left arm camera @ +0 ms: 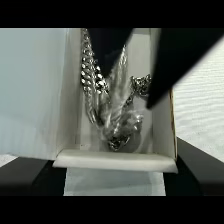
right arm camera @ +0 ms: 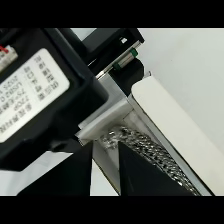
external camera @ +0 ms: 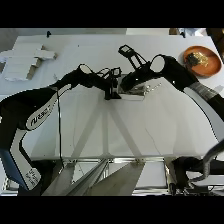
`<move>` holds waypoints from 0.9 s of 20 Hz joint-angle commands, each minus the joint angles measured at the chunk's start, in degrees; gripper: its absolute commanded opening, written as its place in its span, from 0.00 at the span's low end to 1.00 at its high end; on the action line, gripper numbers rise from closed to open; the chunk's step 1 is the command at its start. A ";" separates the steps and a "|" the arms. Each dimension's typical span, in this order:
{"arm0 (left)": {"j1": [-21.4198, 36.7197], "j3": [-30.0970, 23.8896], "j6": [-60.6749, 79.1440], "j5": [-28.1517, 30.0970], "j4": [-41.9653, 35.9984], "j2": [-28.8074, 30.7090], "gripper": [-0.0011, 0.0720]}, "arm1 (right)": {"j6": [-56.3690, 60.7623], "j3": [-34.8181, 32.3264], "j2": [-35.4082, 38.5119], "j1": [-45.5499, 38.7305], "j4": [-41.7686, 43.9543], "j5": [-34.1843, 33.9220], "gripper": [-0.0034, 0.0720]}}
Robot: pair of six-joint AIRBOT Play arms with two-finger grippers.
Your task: Fold the box and place the chain.
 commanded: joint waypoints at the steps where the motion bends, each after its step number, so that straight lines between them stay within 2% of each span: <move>1: 0.02 0.02 0.02 0.00 0.02 0.02 0.49 | 0.24 0.02 -0.31 0.00 -1.60 0.59 0.30; 5: 0.02 0.02 0.02 -0.02 0.02 0.02 0.49 | 0.42 0.02 2.21 -2.19 -2.14 4.20 0.30; 10: 0.00 0.02 0.00 0.00 0.02 0.02 0.49 | -1.11 0.02 10.49 -10.19 -2.56 9.97 0.30; 14: 0.02 0.02 0.00 0.00 0.02 0.02 0.49 | -13.84 0.00 11.76 -20.57 -2.38 19.43 0.30; 17: 0.02 0.02 0.00 0.00 0.02 0.02 0.49 | -28.87 0.00 9.81 -25.18 -2.27 19.23 0.31; 18: 0.02 0.02 0.00 0.00 0.02 0.02 0.49 | -31.36 0.00 8.26 -25.92 -2.25 18.75 0.37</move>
